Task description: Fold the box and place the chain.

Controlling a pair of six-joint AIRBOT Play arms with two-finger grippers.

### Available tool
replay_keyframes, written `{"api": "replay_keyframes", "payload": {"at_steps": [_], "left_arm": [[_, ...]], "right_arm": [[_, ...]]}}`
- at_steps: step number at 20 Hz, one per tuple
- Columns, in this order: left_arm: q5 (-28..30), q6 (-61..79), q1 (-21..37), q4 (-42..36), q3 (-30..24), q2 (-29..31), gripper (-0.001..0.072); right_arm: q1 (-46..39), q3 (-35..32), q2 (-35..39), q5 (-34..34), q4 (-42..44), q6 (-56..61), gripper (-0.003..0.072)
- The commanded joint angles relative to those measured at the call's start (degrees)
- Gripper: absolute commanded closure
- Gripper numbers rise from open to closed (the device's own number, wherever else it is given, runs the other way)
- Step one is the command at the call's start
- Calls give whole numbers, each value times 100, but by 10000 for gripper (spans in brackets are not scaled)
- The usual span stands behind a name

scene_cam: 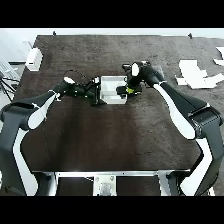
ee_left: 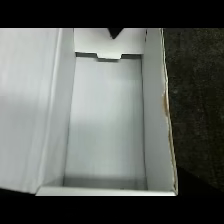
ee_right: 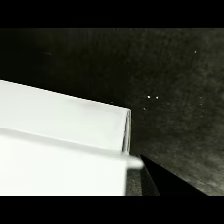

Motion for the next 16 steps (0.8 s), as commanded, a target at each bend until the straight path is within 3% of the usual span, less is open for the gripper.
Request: {"api": "replay_keyframes", "payload": {"at_steps": [1, 8, 9, 16], "left_arm": [[7, -2, 7, 0, 0, 0, 200], [2, -4, 7, -2, 2, 0, 200], [4, -4, 7, -2, 0, 0, 200], [4, -4, 7, -4, 0, 0, 199]], "right_arm": [[122, 61, -55, 61, -476, 433, 284], [116, 297, -114, -15, -669, 841, 336], [116, 328, -138, -20, -671, 863, 386], [201, 345, -326, 24, -662, 970, 405]]}}
